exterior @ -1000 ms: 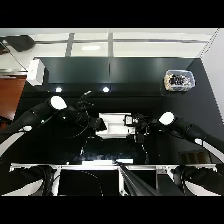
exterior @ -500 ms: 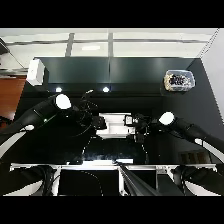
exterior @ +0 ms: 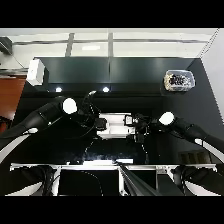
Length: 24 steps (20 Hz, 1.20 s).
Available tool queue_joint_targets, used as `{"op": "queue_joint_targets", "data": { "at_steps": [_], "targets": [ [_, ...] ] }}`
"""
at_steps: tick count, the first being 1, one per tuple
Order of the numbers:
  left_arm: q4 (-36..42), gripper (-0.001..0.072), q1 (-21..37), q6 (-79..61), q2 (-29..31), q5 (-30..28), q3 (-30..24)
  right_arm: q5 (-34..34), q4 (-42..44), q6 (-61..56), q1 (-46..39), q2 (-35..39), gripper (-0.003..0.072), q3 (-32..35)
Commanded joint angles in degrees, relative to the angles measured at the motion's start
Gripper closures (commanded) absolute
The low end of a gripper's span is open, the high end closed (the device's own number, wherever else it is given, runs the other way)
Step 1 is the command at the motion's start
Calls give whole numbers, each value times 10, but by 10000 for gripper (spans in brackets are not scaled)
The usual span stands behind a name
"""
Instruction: Fold the box and place the chain.
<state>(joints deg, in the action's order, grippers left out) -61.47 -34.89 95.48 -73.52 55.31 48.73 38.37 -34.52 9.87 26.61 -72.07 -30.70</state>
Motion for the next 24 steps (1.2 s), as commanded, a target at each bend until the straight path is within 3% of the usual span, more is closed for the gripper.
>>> {"op": "queue_joint_targets", "data": {
  "at_steps": [1,4,11,12,13,14,21,24],
  "targets": [
    [-45,218,-22,50,-1,-23,6,0,0,0,1,0,503,0],
    [-55,218,-40,88,-2,-41,6,0,0,0,1,0,503,0],
    [-136,228,-90,190,-3,-22,28,0,0,0,1,0,503,0],
    [-150,246,-94,210,-3,-21,29,0,0,0,1,0,503,0],
    [-170,344,-102,231,-4,-16,31,0,0,0,1,0,503,0],
    [-191,382,-109,254,-5,-12,32,0,0,0,1,0,503,0],
    [-308,382,-155,387,-69,71,88,0,0,0,1,0,503,0],
    [-314,381,-157,424,-80,79,98,0,0,0,1,0,503,0]
  ]
}}
